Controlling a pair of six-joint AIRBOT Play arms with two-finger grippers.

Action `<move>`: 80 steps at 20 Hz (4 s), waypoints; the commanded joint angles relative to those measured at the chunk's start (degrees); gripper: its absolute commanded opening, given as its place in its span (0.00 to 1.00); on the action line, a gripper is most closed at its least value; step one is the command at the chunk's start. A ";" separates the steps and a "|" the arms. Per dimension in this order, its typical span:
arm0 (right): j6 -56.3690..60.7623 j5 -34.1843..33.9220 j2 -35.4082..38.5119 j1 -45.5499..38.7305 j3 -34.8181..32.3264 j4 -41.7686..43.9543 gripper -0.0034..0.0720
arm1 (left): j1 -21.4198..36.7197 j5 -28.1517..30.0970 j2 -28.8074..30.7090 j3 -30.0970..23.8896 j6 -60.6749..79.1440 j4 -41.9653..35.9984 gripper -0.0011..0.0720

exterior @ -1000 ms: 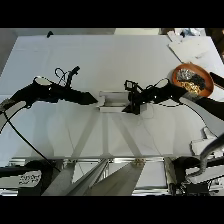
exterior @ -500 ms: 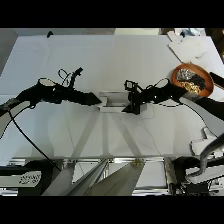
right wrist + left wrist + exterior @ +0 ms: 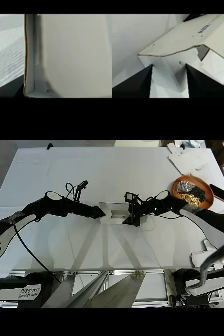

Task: Fold the box and place the chain.

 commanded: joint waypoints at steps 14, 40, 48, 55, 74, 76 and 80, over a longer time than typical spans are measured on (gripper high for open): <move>0.00 0.13 0.00 0.04 -0.02 0.04 0.59 | -3.19 6.75 2.49 0.20 -12.72 12.96 0.63; 0.00 0.15 0.00 0.04 -0.02 0.04 0.59 | -16.22 -1.57 2.19 10.84 -64.43 50.25 0.81; 0.00 0.13 0.00 0.04 -0.02 0.04 0.59 | -16.13 -0.96 4.37 10.84 -59.45 45.53 0.81; 0.00 0.13 0.00 0.04 -0.02 0.04 0.59 | -16.33 4.20 3.85 10.82 -56.52 42.25 0.80; 0.00 0.13 0.00 0.04 -0.02 0.04 0.59 | -22.47 -0.04 -2.47 14.27 -75.19 57.96 0.25; 0.00 0.13 0.00 0.04 -0.02 0.04 0.59 | -22.47 1.42 -2.47 14.27 -75.06 56.43 0.02; 0.00 0.13 0.00 0.04 -0.02 0.04 0.59 | -22.47 2.89 -2.19 14.27 -74.69 54.47 0.04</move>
